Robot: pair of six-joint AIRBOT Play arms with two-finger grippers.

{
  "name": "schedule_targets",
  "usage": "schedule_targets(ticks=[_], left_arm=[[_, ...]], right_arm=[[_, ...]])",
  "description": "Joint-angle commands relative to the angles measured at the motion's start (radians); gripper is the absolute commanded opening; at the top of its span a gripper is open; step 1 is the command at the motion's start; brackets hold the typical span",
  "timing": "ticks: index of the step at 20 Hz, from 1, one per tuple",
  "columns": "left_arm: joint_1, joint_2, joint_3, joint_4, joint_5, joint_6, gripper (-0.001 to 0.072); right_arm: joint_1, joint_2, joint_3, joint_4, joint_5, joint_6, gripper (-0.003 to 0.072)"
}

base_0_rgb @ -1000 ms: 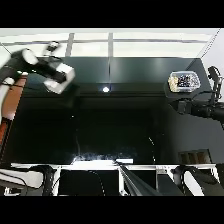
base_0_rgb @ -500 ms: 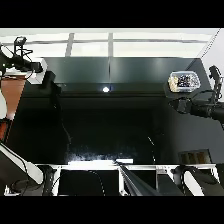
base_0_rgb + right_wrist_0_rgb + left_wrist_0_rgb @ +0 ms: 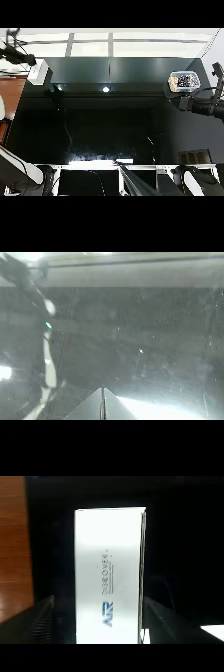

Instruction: Fold the box and place the chain.

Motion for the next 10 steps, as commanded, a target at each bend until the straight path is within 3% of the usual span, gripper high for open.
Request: schedule_targets(ticks=[1, 2, 3, 4, 6, 10], left_arm=[[-0.002, 0.166, 0.001, 0.025, -0.202, -0.123, 0.0342], [-0.002, 0.209, -0.012, 0.004, -0.29, -0.156, 0.0154], [-0.002, 0.254, -0.046, -0.039, -0.362, -0.177, 0.0024], [-0.007, 0.309, -0.104, -0.117, -0.401, -0.187, 0.0027], [-0.045, 0.457, -0.281, -0.265, -0.346, -0.198, 0.0026], [-0.28, 0.905, -0.859, -0.302, 0.046, -0.18, 0.0027]], right_arm=[[0.0, 0.001, 0.057, -0.003, 0.05, -0.027, 0.0018], [0.0, 0.001, 0.072, -0.01, 0.064, -0.039, 0.0018], [0.0, 0.001, 0.083, -0.017, 0.077, -0.049, 0.0018], [0.0, 0.001, 0.088, -0.027, 0.082, -0.053, 0.0018], [0.0, 0.002, 0.092, -0.074, 0.082, -0.053, 0.0018], [0.002, 0.002, 0.089, -0.136, 0.056, -0.054, 0.0014]])
